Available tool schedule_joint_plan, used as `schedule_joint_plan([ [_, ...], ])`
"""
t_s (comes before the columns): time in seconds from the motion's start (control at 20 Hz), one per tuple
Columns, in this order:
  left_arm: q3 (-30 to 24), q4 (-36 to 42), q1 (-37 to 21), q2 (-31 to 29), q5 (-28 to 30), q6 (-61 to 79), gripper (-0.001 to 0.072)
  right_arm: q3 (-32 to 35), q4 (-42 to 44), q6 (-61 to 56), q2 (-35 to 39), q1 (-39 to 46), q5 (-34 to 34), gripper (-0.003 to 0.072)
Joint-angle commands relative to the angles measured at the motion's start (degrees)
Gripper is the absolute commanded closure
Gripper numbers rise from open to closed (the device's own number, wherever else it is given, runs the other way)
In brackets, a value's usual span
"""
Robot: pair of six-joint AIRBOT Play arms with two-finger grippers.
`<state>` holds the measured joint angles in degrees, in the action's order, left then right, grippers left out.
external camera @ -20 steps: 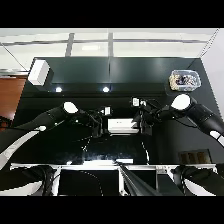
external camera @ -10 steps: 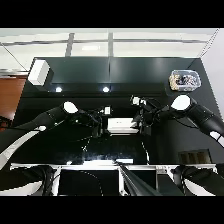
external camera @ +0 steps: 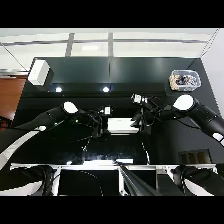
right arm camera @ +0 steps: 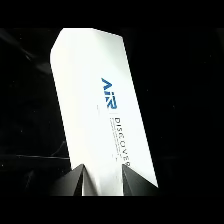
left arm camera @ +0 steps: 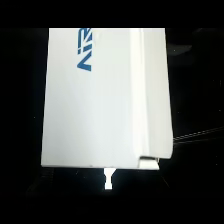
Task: Fold the box and place the chain.
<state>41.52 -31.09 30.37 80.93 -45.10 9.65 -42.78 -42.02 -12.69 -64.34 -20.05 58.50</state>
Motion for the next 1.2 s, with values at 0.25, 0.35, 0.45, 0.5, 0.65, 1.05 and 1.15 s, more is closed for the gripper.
schedule_joint_plan([
  [0.25, 0.00, 0.00, 0.00, 0.02, 0.02, -0.02, 0.0276, 0.02, -0.46, 0.07, 0.13, -0.07, 0.13, 0.0527],
  [0.35, 0.00, 0.00, 0.00, 0.02, 0.04, -0.02, 0.0276, 0.02, -1.77, 0.02, 0.13, -0.07, 0.28, 0.0527],
  [0.45, 0.00, 0.00, 0.00, 0.02, 0.02, -0.02, 0.0276, 0.02, -2.03, 0.02, 0.13, -0.07, 0.57, 0.0527],
  [0.5, 0.00, 0.00, 0.00, 0.02, 0.02, -0.02, 0.0276, 0.02, -2.03, 0.02, 0.13, -0.07, 0.61, 0.0527],
  [0.65, 0.00, 0.00, 0.00, 0.02, 0.02, -0.02, 0.0276, 0.02, -2.03, 0.02, 0.13, -0.07, 0.96, 0.0501],
  [1.05, 0.00, 0.00, 0.00, 0.02, 0.02, -0.02, 0.0276, 0.04, -2.03, 0.02, -0.07, -0.07, 0.94, 0.0479],
  [1.15, 0.00, 0.00, 0.00, 0.02, 0.04, -0.02, 0.0276, 0.13, -2.03, 0.02, -0.35, -0.07, 0.94, 0.0479],
])
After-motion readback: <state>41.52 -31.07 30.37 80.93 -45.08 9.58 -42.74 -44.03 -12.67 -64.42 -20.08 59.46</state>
